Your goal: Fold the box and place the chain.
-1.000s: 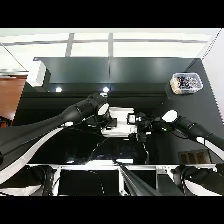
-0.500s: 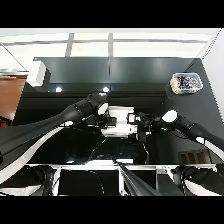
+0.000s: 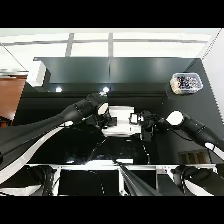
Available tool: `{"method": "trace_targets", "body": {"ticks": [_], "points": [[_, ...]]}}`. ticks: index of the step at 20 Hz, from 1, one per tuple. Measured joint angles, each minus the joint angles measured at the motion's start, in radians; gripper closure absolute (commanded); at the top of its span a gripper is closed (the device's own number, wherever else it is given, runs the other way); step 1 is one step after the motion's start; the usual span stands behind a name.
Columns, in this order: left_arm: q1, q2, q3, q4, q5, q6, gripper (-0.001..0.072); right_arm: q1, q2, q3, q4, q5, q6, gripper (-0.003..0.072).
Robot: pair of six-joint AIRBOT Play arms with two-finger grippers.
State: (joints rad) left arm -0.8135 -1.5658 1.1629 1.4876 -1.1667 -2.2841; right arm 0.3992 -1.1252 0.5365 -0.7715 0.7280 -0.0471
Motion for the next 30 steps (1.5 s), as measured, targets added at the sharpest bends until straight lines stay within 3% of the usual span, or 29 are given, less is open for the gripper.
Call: {"method": "trace_targets", "body": {"ticks": [2, 4, 5, 6, 9, 10, 11, 18, 24, 25, 26, 27, 28, 29, 30], "points": [[0.000, 0.000, 0.000, 0.000, 0.001, 0.000, 0.0683, 0.000, 0.008, -0.001, -0.026, 0.015, 0.012, 0.0194], [0.000, 0.000, 0.000, 0.000, 0.003, 0.000, 0.0683, 0.000, 0.014, -0.001, -0.033, 0.019, 0.020, 0.0238], [0.000, 0.000, 0.000, 0.000, 0.003, 0.000, 0.0683, 0.000, 0.015, -0.001, -0.029, 0.021, 0.021, 0.0417], [0.000, 0.000, 0.000, -0.001, 0.004, -0.001, 0.0683, 0.000, 0.016, -0.001, -0.019, 0.021, 0.023, 0.0501], [0.000, 0.000, 0.000, -0.002, 0.004, -0.001, 0.0683, 0.000, 0.011, -0.001, 0.043, 0.019, 0.029, 0.0501], [0.000, 0.000, 0.000, -0.003, 0.004, -0.001, 0.0683, 0.000, 0.008, -0.001, 0.068, 0.016, 0.032, 0.0556], [0.000, 0.000, 0.000, -0.004, 0.003, -0.001, 0.0683, 0.000, 0.004, -0.001, 0.094, 0.013, 0.034, 0.0560], [0.001, 0.000, 0.000, -0.005, -0.004, -0.003, 0.0683, 0.001, -0.047, -0.008, 0.251, -0.012, 0.067, 0.0560], [0.001, 0.000, 0.000, -0.005, -0.005, -0.001, 0.0683, 0.002, -0.063, -0.013, 0.294, -0.014, 0.106, 0.0557], [0.001, 0.000, 0.000, -0.005, -0.005, -0.001, 0.0683, 0.002, -0.063, -0.013, 0.295, -0.014, 0.114, 0.0463], [0.001, 0.000, 0.000, -0.005, -0.005, -0.001, 0.0683, 0.002, -0.064, -0.013, 0.298, -0.014, 0.127, 0.0295], [0.001, 0.000, 0.000, -0.005, -0.005, -0.001, 0.0683, 0.002, -0.064, -0.014, 0.299, -0.015, 0.134, 0.0310], [0.001, 0.000, 0.000, -0.005, -0.005, -0.002, 0.0683, 0.002, -0.064, -0.014, 0.299, -0.019, 0.146, 0.0373], [0.001, 0.000, 0.000, -0.005, -0.005, -0.003, 0.0683, 0.002, -0.064, -0.014, 0.300, -0.023, 0.151, 0.0512], [0.001, 0.000, 0.000, -0.005, -0.005, -0.003, 0.0682, 0.002, -0.065, -0.015, 0.301, -0.026, 0.157, 0.0495]]}}
